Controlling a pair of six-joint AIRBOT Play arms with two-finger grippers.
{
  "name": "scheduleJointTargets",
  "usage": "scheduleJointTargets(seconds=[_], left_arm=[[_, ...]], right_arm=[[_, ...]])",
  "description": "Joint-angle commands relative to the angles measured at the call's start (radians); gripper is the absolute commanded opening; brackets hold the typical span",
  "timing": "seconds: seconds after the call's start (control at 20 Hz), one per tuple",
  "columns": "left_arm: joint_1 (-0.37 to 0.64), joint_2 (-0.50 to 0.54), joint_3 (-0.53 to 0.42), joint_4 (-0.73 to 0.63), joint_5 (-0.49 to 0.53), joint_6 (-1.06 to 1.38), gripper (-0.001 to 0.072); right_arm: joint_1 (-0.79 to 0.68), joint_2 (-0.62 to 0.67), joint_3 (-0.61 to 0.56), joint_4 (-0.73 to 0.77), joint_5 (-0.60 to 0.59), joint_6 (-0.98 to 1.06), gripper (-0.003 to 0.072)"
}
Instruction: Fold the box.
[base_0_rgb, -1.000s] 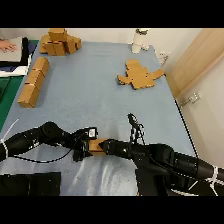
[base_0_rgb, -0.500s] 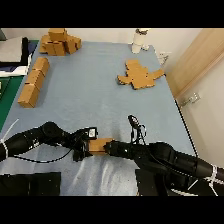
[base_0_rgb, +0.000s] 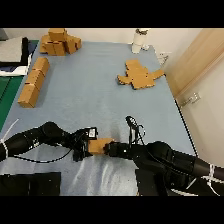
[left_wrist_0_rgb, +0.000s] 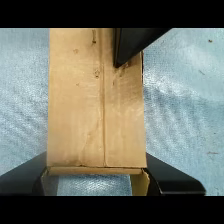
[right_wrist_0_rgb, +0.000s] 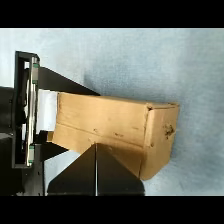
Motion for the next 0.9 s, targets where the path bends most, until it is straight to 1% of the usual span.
scheduleJointTargets(seconds=[0.0, 0.1, 0.15, 0.2, 0.3, 0.35, 0.4, 0.5, 0.6, 0.65, 0.75, 0.85], left_arm=[[0.000, -0.001, 0.000, 0.000, 0.000, 0.000, 0.0402], [0.000, -0.001, 0.000, 0.000, 0.000, 0.000, 0.0402], [0.000, -0.001, 0.000, 0.000, 0.000, 0.000, 0.0401], [0.000, -0.001, 0.000, 0.000, 0.000, 0.000, 0.0402], [0.000, -0.001, 0.000, 0.000, 0.000, 0.000, 0.0402], [0.000, -0.001, 0.000, 0.000, 0.000, 0.000, 0.0401], [0.000, -0.001, 0.000, 0.000, 0.000, 0.000, 0.0402], [0.000, -0.001, 0.000, 0.000, 0.000, 0.000, 0.0402], [0.000, -0.001, 0.000, 0.000, 0.000, 0.000, 0.0402], [0.000, -0.001, 0.000, 0.000, 0.000, 0.000, 0.0401], [0.000, -0.001, 0.000, 0.000, 0.000, 0.000, 0.0402], [0.000, -0.001, 0.000, 0.000, 0.000, 0.000, 0.0402]], right_arm=[[0.000, 0.039, 0.008, 0.003, 0.007, -0.010, 0.0001], [-0.002, 0.067, 0.011, 0.013, -0.002, -0.010, 0.0001], [-0.011, 0.079, 0.011, 0.045, -0.020, -0.014, 0.0001], [-0.031, 0.089, 0.011, 0.108, -0.040, -0.066, 0.0000], [-0.110, 0.104, 0.014, 0.299, -0.079, -0.284, 0.0000], [-0.167, 0.102, 0.031, 0.381, -0.125, -0.409, 0.0001], [-0.229, 0.098, 0.057, 0.429, -0.190, -0.518, 0.0000], [-0.344, 0.068, 0.126, 0.468, -0.316, -0.695, 0.0000], [-0.483, -0.012, 0.223, 0.504, -0.453, -0.877, 0.0000], [-0.547, -0.061, 0.270, 0.547, -0.512, -0.990, 0.0000], [-0.661, -0.182, 0.363, 0.670, -0.647, -1.234, 0.0000], [-0.734, -0.312, 0.439, 0.780, -0.777, -1.446, 0.0000]])
